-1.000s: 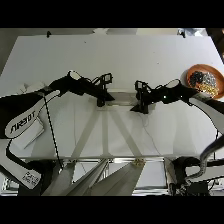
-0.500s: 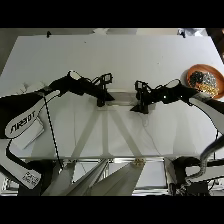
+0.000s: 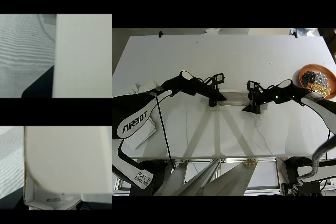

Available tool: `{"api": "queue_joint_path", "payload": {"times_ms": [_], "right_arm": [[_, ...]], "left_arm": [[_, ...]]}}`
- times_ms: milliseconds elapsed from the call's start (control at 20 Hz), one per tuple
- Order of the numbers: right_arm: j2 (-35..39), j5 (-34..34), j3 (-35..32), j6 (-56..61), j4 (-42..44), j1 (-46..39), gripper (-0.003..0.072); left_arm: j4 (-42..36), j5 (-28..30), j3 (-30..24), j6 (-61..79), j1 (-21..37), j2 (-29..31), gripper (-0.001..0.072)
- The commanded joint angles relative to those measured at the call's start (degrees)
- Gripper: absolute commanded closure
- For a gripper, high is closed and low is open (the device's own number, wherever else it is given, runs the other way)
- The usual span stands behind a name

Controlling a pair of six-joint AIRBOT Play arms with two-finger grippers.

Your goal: Fold the box and place the chain.

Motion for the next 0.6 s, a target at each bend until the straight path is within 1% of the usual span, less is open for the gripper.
{"api": "queue_joint_path", "payload": {"times_ms": [0, 50, 100, 150, 200, 250, 550], "right_arm": [[-0.02, 0.02, 0.02, 0.00, 0.02, 0.04, 0.0288], [-0.02, 0.02, 0.02, 0.00, 0.02, 0.04, 0.0288], [-0.02, 0.02, 0.02, 0.00, 0.02, 0.04, 0.0288], [-0.02, 0.02, 0.02, 0.00, 0.00, 0.04, 0.0288], [-0.02, 0.02, 0.02, 0.00, 0.02, 0.04, 0.0288], [-0.02, 0.02, 0.02, 0.00, 0.00, 0.04, 0.0288], [-0.02, 0.02, 0.02, 0.00, 0.02, 0.04, 0.0288]], "left_arm": [[-0.37, 0.00, -0.02, -0.02, -0.02, 0.00, 0.0692], [-0.37, -0.17, -0.02, -0.02, 0.02, 0.00, 0.0667], [-0.37, -0.35, -0.02, -0.02, 0.09, 0.00, 0.0561], [-0.35, -0.39, -0.02, 0.00, 0.09, 0.00, 0.0373], [-0.35, -0.37, -0.02, 0.00, 0.09, 0.00, 0.0168], [-0.33, -0.37, -0.02, 0.00, 0.09, 0.00, 0.0048], [-0.02, -0.39, -0.02, 0.00, 1.09, 0.55, 0.0055]]}}
